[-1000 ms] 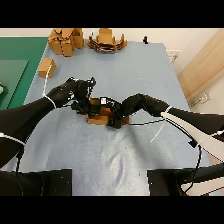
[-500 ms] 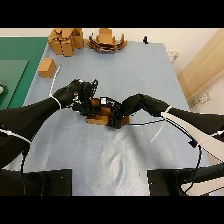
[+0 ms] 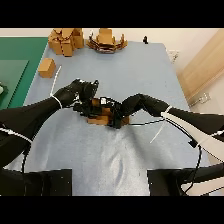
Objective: Fold the box.
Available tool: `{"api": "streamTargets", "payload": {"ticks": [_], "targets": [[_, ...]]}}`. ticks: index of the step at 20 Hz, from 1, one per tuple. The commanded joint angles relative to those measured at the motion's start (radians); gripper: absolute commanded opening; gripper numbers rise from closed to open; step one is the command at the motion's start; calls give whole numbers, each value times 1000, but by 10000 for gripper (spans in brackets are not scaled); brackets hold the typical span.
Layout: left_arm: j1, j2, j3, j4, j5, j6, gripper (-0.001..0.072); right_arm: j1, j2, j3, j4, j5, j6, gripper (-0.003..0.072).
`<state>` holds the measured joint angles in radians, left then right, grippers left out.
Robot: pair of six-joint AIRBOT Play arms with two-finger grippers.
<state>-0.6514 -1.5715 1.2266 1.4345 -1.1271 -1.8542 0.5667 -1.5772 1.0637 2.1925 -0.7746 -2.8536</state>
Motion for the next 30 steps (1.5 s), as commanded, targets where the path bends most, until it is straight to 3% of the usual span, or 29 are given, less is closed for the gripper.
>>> {"api": "streamTargets", "payload": {"ticks": [1, 3, 4, 5, 9, 13, 15, 18, 21, 22, 26, 30], "targets": [[-2, 0, 1, -44, 5, 37, 15, 1, -1, 1, -3, 2, -8, 74], [-1, 2, 2, -69, 3, 65, 47, 1, -1, 1, -3, 2, -8, 74], [-2, 6, 3, -69, 0, 68, 360, 1, -1, 1, -3, 2, -8, 74], [-1, 13, 3, -67, 0, 67, 588, 1, -1, 1, -3, 2, -8, 74], [28, 78, 1, -67, 32, 84, 595, 1, -1, 1, -3, -2, -8, 74], [98, 159, -16, -86, -37, 179, 595, 1, -1, 1, -3, -5, -8, 74], [153, 219, -63, -160, -50, 274, 595, 1, -1, 1, -3, -13, -8, 74], [272, 326, -153, -386, -93, 592, 597, 1, -1, 1, -4, -13, -8, 74], [436, 405, -244, -485, -238, 1217, 598, 1, -1, 1, -4, -13, -8, 74], [487, 409, -269, -494, -240, 1450, 597, 1, -1, 1, -4, -13, -8, 74], [603, 274, -277, -526, -73, 1944, 597, 1, -1, 1, -3, -19, -8, 74], [578, 85, -236, -714, -99, 2229, 598, 1, -5, 1, -3, -24, -8, 74]]}}
